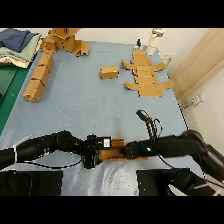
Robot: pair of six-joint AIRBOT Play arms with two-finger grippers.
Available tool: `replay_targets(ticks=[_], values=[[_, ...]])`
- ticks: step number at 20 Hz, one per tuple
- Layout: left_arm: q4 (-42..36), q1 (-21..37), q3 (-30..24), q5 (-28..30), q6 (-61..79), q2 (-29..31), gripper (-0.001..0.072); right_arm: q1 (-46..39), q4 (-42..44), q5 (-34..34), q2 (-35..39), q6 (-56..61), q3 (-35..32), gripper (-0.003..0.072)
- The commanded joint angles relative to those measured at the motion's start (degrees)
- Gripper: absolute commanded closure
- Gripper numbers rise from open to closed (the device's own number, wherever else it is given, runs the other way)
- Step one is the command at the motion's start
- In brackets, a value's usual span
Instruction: Fold the box.
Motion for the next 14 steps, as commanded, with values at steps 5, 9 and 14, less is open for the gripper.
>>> replay_targets(ticks=[5, 9, 14], values=[[0.0, 0.0, 0.0, 0.0, 0.0, 0.0, 0.0258, -6.4, -0.3, 7.0, -27.6, -12.3, 7.4, 0.0685], [0.0, 0.0, 0.0, 0.0, 0.0, 0.0, 0.0258, -6.3, 1.5, 8.5, -34.9, -15.3, 7.4, 0.0686], [0.0, 0.0, 0.0, -0.1, 0.0, 0.0, 0.0258, -6.2, 1.5, 8.4, -34.1, -15.2, 7.4, 0.0685]])
